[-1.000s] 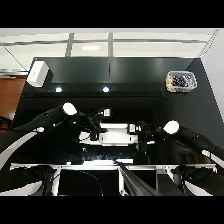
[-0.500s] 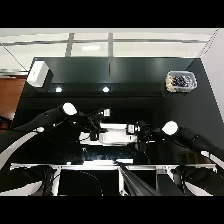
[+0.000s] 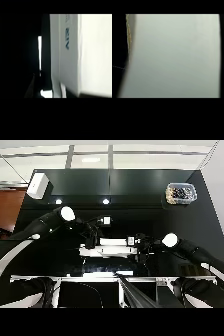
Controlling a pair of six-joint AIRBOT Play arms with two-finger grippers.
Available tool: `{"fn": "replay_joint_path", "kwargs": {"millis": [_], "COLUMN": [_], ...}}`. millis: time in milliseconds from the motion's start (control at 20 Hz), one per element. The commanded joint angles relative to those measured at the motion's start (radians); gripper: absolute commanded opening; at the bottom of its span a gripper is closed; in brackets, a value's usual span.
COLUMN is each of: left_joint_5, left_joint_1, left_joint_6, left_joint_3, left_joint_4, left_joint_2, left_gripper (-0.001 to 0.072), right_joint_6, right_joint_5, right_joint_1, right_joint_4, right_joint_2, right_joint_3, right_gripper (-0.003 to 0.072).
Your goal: Fold the box and place the chain.
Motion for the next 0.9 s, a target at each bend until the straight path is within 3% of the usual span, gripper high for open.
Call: {"fn": "replay_joint_path", "kwargs": {"millis": [0,50,100,200,300,450,550,650,750,850], "left_joint_5": [-0.087,-0.111,-0.153,-0.269,-0.3,-0.234,-0.075,0.165,0.423,0.603], "left_joint_1": [0.014,0.014,0.015,0.027,0.024,-0.011,-0.056,-0.088,-0.106,-0.106], "left_joint_6": [-0.391,-0.486,-0.565,-0.669,-0.832,-0.706,-0.549,-0.428,-0.402,-0.401], "left_joint_3": [0.04,0.041,0.04,0.036,-0.017,-0.171,-0.25,-0.291,-0.299,-0.297], "left_joint_4": [0.354,0.435,0.497,0.492,0.369,-0.105,-0.39,-0.548,-0.583,-0.595], "left_joint_2": [0.104,0.146,0.19,0.251,0.294,0.325,0.327,0.327,0.319,0.298], "left_gripper": [0.0435,0.0288,0.0056,0.0028,0.0027,0.0027,0.0027,0.0027,0.0028,0.0029], "right_joint_6": [0.0,0.0,0.0,0.0,0.0,0.0,0.0,0.0,0.0,0.0], "right_joint_5": [0.0,0.001,0.001,0.001,0.001,0.001,0.001,0.001,0.001,0.001], "right_joint_1": [0.001,0.001,0.001,0.001,0.001,0.001,0.001,0.001,0.001,0.001], "right_joint_4": [-0.001,-0.001,-0.001,-0.001,-0.001,-0.001,-0.001,-0.001,-0.001,-0.001], "right_joint_2": [0.0,0.0,0.0,0.0,0.0,0.0,0.0,0.0,0.0,0.0], "right_joint_3": [0.0,0.0,0.0,0.0,0.0,0.0,0.0,0.0,0.0,0.0], "right_gripper": [0.0483,0.0483,0.0483,0.0483,0.0483,0.0483,0.0483,0.0483,0.0483,0.0483]}}
